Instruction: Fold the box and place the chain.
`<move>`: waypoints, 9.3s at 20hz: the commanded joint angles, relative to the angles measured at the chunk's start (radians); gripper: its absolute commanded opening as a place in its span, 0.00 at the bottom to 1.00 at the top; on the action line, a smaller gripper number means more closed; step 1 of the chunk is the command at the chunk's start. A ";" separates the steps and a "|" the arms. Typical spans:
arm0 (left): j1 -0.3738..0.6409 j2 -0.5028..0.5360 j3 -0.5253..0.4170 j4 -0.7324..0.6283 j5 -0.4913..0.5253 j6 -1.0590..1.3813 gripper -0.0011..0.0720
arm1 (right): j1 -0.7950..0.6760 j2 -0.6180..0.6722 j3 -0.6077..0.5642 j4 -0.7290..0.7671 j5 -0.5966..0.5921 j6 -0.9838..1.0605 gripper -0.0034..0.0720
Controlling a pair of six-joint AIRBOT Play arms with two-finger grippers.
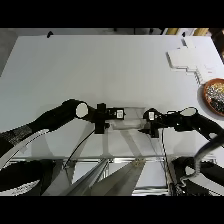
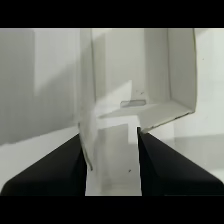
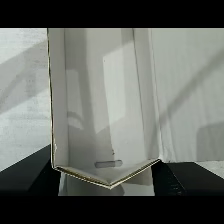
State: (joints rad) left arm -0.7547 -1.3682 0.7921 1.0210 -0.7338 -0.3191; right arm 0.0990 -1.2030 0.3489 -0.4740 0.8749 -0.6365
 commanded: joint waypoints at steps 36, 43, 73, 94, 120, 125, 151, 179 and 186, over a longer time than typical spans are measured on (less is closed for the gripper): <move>-0.040 0.241 0.000 0.251 -0.122 -0.671 0.03 | 0.000 0.000 0.000 0.000 0.000 0.000 0.60; 0.111 0.315 -0.036 0.304 -0.153 -1.316 0.02 | 0.000 0.000 0.000 0.000 0.000 0.000 0.60; 0.057 0.167 -0.104 -0.229 -0.006 -1.144 0.33 | 0.000 0.000 0.000 0.000 0.000 0.000 0.59; -0.055 0.034 0.072 0.081 -0.083 -1.511 0.51 | 0.000 0.000 0.000 0.000 0.001 0.000 0.59; -0.201 -0.293 0.467 0.431 -0.493 -2.117 0.24 | 0.000 0.000 0.000 0.000 0.000 0.000 0.59; -0.213 -0.324 0.467 0.429 -0.494 -2.116 0.18 | 0.000 0.000 0.000 0.000 0.000 0.000 0.59; -0.203 -0.285 0.468 0.344 -0.497 -2.027 0.34 | 0.000 0.000 0.000 0.000 0.000 0.000 0.59; 0.208 0.310 -0.226 -0.313 -0.058 0.416 0.88 | 0.000 0.000 0.000 0.000 0.001 0.000 0.59; 0.187 0.085 -0.225 -0.539 0.014 0.694 0.97 | 0.000 0.000 0.000 0.000 0.001 0.000 0.59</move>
State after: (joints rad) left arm -0.5537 -1.2057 0.5751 0.6140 -0.7666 0.1791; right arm 0.0990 -1.2034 0.3489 -0.4740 0.8753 -0.6365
